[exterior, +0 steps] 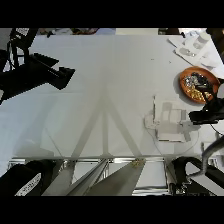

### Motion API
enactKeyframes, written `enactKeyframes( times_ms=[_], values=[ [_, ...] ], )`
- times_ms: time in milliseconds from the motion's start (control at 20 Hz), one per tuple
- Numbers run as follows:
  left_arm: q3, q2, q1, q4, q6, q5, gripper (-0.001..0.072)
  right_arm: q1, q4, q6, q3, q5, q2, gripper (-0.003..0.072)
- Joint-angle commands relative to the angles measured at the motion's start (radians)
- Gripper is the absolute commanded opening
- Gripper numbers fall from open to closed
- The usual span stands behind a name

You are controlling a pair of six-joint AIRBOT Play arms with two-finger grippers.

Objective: Fold the box and place the chain.

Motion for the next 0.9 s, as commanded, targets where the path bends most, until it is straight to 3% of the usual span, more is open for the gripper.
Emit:
enactKeyframes(
  times_ms=[0, 50, 350, 650, 750, 850],
  values=[
    [0.001, 0.001, 0.000, 0.000, 0.000, 0.000, 0.0695, 0.000, -0.003, 0.000, 0.001, -0.028, -0.081, 0.0149],
    [0.000, 0.001, 0.000, 0.000, 0.000, 0.000, 0.0695, 0.000, -0.002, 0.001, 0.001, -0.029, -0.094, 0.0012],
    [0.000, 0.000, 0.000, 0.000, 0.000, 0.000, 0.0695, 0.002, 0.047, -0.043, 0.003, 0.015, -0.080, 0.0009],
    [0.000, 0.001, 0.000, 0.000, 0.000, 0.000, 0.0695, 0.091, 0.228, -0.212, 0.003, -0.047, 0.081, 0.0009],
    [0.000, 0.001, 0.000, 0.000, 0.000, 0.000, 0.0695, 0.117, 0.315, -0.219, 0.003, -0.110, 0.147, 0.0009],
    [0.000, 0.001, 0.000, 0.000, 0.000, 0.000, 0.0695, 0.119, 0.523, -0.293, 0.003, -0.171, 0.188, 0.0009]
  ],
)
